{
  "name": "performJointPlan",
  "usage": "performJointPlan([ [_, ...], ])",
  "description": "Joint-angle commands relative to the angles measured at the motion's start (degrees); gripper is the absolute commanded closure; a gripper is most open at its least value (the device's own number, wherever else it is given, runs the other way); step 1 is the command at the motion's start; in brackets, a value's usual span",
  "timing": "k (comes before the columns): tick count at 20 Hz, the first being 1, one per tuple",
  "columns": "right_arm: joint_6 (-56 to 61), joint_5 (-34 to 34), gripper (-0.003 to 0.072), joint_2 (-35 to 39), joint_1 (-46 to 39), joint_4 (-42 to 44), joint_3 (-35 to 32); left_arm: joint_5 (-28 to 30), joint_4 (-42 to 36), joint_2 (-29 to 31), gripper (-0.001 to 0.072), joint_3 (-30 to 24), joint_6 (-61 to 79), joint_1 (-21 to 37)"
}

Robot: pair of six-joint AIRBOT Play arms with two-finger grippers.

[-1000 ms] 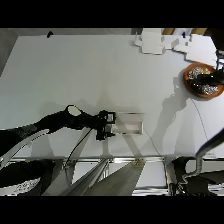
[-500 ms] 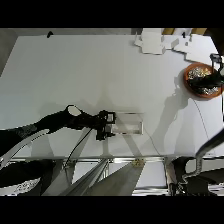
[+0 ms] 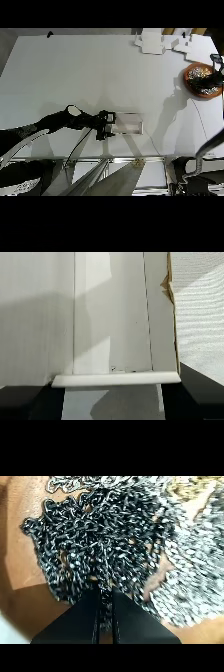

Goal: Fold the box and place the chain.

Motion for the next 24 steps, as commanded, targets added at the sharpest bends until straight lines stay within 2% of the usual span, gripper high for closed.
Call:
performJointPlan([
  [1,0.1,2.5,0.0669,5.9,0.0,0.2,0.0,0.0,0.0,0.0,0.0502,0.0,0.0,0.0],
  [10,-0.1,19.0,0.0669,29.9,0.0,14.3,0.0,0.0,0.0,0.0,0.0502,0.0,0.0,0.0],
  [15,-1.6,27.9,0.0669,42.1,1.0,25.5,0.0,0.0,0.0,0.0,0.0502,0.0,0.0,0.0],
  [18,-1.4,33.7,0.0669,47.2,7.1,25.3,0.0,0.0,0.0,0.0,0.0502,0.0,0.0,0.0],
  [24,3.4,38.6,0.0669,53.3,25.4,25.4,-0.1,0.0,0.0,0.0,0.0502,0.0,0.0,0.0],
])
